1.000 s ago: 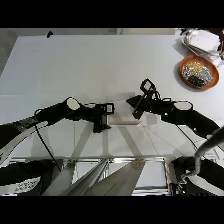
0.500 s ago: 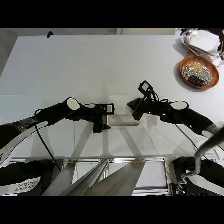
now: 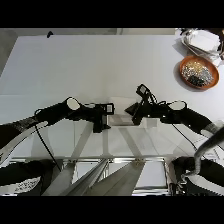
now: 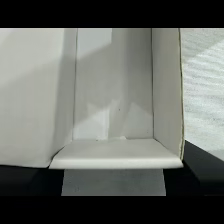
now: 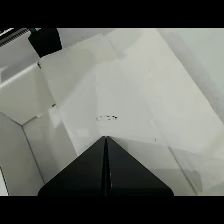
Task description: Fold the box and place the chain.
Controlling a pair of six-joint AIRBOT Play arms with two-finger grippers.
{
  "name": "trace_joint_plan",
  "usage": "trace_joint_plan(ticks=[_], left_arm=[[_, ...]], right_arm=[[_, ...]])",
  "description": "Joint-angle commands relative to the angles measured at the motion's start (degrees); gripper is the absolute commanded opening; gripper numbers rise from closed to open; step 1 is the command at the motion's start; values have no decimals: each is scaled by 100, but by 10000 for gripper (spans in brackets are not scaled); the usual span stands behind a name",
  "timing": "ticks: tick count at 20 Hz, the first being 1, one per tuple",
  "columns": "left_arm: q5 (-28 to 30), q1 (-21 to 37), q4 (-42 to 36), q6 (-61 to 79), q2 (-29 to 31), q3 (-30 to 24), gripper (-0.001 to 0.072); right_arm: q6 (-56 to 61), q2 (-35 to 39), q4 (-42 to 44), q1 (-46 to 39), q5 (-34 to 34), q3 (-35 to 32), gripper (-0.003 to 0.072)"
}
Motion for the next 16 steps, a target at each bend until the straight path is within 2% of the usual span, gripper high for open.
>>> trace_joint_plan(ticks=[1, 6, 8, 9, 12, 14, 16], left_arm=[[0, -2, 0, 0, 0, -2, 275], [-7, -2, 0, 0, 0, -2, 275], [-4, -2, 0, 0, 0, -2, 275], [-4, -2, 0, 2, 0, -2, 275], [-4, -2, -2, 0, 0, -2, 275], [-2, -2, 0, 0, 0, -2, 275], [-4, -2, 0, 0, 0, -2, 275]], right_arm=[[133, 92, -136, -2, 63, 39, 17], [140, 695, -146, -2, 310, 227, 16], [291, 1102, -448, -2, 374, 232, 16], [605, 1333, -837, -2, 378, 234, 16], [1989, 1993, -2822, -2, 573, 234, 14], [2474, 2201, -4096, -2, 981, 234, 14], [2479, 2157, -5178, -2, 1611, 232, 15]])
